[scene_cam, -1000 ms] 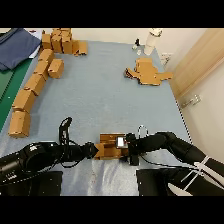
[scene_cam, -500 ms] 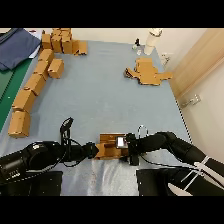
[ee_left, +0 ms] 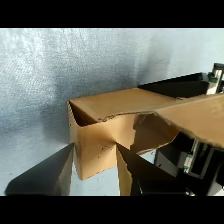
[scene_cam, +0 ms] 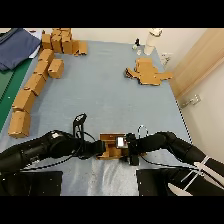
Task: Fold the box.
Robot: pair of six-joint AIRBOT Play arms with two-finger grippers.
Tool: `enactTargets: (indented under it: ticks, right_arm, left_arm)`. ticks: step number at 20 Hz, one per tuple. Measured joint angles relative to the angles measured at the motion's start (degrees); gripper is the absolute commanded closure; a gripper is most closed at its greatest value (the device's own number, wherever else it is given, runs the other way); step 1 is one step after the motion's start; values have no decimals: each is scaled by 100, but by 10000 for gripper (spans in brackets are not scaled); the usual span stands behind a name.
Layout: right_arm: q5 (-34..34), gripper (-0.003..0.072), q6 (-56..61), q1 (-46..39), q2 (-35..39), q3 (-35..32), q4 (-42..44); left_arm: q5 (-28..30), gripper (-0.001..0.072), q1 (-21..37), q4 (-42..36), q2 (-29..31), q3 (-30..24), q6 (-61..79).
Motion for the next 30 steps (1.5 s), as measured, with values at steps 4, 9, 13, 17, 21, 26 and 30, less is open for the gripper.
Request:
enactTargets:
  ticks: [4, 9, 13, 17, 21, 26, 30]
  right_arm:
    - [0, 110, 2, 0, 0, 0, 0]
    - [0, 110, 2, 0, 0, 0, 0]
    - [0, 110, 0, 0, 0, 0, 0]
    - [0, 109, 2, 0, 0, 0, 0]
    - [0, 109, 0, 0, 0, 0, 0]
    - [0, 109, 0, 0, 0, 0, 0]
    - [0, 110, 0, 0, 0, 0, 0]
  left_arm:
    - [-426, 287, -118, 479, -385, 402, -647]
    - [-765, 287, -254, 992, -835, 850, -1434]
    - [-1320, 287, -564, 1823, -1222, 1318, -2297]
    - [-1639, 288, -831, 2227, -1513, 1639, -2702]
    - [-1829, 287, -1016, 2361, -1792, 1867, -2828]
    - [-2326, 288, -1099, 2406, -2186, 2253, -2594]
    - [-2540, 288, -1123, 2415, -2356, 2374, -2391]
